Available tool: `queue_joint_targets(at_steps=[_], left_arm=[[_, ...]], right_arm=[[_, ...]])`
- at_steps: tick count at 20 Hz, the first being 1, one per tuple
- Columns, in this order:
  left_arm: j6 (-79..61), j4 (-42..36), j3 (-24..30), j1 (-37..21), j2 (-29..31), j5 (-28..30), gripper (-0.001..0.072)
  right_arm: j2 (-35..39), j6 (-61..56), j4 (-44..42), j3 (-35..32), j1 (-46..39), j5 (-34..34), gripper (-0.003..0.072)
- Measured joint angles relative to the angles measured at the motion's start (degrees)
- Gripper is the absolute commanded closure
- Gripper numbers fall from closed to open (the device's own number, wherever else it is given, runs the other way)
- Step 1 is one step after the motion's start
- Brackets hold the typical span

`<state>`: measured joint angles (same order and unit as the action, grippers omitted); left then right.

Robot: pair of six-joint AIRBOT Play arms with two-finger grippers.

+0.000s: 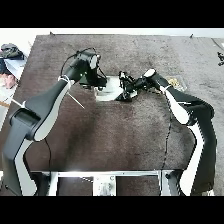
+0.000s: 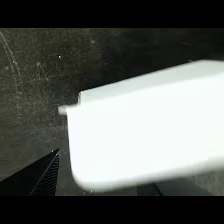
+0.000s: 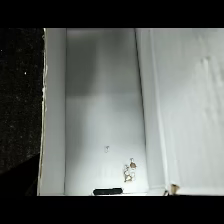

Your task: Fold the box and place the chain.

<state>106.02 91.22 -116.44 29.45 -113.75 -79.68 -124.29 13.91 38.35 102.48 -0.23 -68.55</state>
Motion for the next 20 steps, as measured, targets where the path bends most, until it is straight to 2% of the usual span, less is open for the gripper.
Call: queue_joint_targets(at_steps=[2, 7, 9, 12, 14, 16, 18, 20], left_arm=[[-3.5, 0.1, 0.1, 0.0, 2.0, -0.4, 0.0238], [-12.8, 0.7, 3.1, -0.3, 8.5, 2.2, 0.0239], [-14.8, 0.3, 7.6, -0.6, 12.2, 5.8, 0.0239], [-18.8, -2.8, 18.6, -2.8, 19.0, 14.5, 0.024], [-25.7, -9.5, 27.4, -5.6, 23.4, 21.6, 0.024], [-38.6, -20.8, 36.2, -9.3, 26.4, 27.7, 0.0239], [-53.3, -33.8, 43.3, -13.2, 28.1, 31.2, 0.0238], [-63.7, -43.1, 47.5, -16.2, 29.0, 33.0, 0.0238]], right_arm=[[0.0, 0.0, 0.0, 0.0, 0.0, 0.0, 0.0521], [0.0, 0.0, 0.0, 0.0, 0.0, 0.0, 0.0521], [0.0, 0.0, 0.0, 0.0, 0.0, 0.0, 0.0521], [0.0, 0.0, 0.0, 0.0, 0.0, 0.0, 0.0521], [0.0, 0.0, 0.0, 0.0, 0.0, 0.0, 0.0521], [0.0, 0.0, 0.0, 0.0, 0.0, 0.0, 0.0521], [0.0, 0.0, 0.0, 0.0, 0.0, 0.0, 0.0521], [0.0, 0.0, 0.0, 0.0, 0.0, 0.0, 0.0521]])
